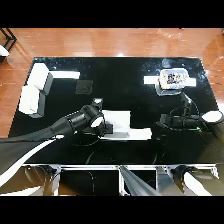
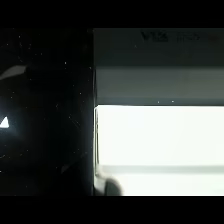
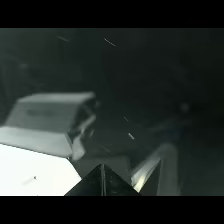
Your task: Fold the box and place the chain.
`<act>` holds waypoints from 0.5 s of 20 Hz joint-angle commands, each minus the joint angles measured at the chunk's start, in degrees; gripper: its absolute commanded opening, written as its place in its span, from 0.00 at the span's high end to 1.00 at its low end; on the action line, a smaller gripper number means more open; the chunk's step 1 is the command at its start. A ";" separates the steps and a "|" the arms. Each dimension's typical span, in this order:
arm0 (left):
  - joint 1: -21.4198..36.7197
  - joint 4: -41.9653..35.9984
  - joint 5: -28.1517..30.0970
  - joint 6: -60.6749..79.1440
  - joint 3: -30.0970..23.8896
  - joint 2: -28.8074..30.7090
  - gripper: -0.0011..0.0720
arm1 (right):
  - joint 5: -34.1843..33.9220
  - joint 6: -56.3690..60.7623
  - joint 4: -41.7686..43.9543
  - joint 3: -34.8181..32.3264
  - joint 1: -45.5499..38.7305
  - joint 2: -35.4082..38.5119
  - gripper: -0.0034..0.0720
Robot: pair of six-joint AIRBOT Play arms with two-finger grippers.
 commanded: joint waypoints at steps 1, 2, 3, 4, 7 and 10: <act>0.00 -0.02 -0.11 -0.04 0.02 -0.04 0.95 | 4.00 5.90 -2.27 -0.02 -0.20 -6.08 0.93; -0.02 -0.07 -0.15 -0.04 0.02 -0.04 0.95 | 4.17 5.90 -2.23 -0.02 0.98 -8.44 0.93; 0.00 -0.24 -0.15 -0.02 0.02 -0.04 0.95 | 4.15 5.88 -1.99 -0.02 2.45 -10.49 0.93; 0.00 -0.22 -0.15 -0.02 0.02 -0.04 0.95 | 4.15 5.81 -1.57 -0.02 4.02 -11.96 0.93; -0.02 -0.26 -0.15 -0.02 0.02 -0.04 0.95 | 3.76 1.68 4.35 0.00 8.57 -13.51 0.93; -0.02 -0.44 -0.15 -0.02 0.02 -0.04 0.95 | 4.39 -1.55 11.96 0.09 10.69 -13.51 0.76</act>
